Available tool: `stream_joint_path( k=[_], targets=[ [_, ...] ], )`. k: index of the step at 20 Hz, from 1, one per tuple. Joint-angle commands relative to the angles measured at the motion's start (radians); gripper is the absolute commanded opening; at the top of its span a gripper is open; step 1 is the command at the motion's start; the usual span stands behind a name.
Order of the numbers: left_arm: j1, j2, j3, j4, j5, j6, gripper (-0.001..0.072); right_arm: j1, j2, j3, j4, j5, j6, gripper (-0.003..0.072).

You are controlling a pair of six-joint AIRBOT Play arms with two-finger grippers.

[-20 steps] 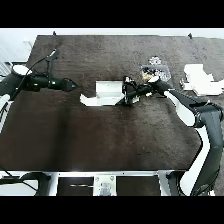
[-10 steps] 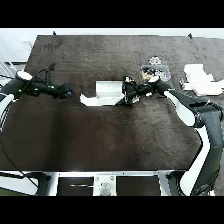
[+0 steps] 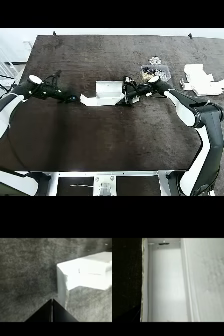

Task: Fold the box and place the chain.

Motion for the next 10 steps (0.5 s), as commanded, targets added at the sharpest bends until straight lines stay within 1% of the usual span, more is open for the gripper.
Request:
stream_joint_path(
  k=[1, 3, 6, 10],
  targets=[
    [-0.038, -0.039, 0.0, -0.011, 0.025, -0.031, 0.0016, 0.001, 0.0, 0.0, 0.0, 0.0, 0.0, 0.0481],
    [-0.06, -0.061, 0.001, -0.026, 0.035, -0.031, 0.0016, 0.001, 0.0, 0.0, 0.0, 0.0, 0.0, 0.0482],
    [-0.092, -0.09, 0.003, -0.084, 0.041, -0.016, 0.0016, 0.001, 0.0, 0.0, 0.0, 0.0, 0.0, 0.0482],
    [-0.112, -0.092, 0.003, -0.134, 0.048, 0.0, 0.0018, 0.001, 0.0, 0.0, 0.0, 0.0, 0.0, 0.0482]
  ],
)
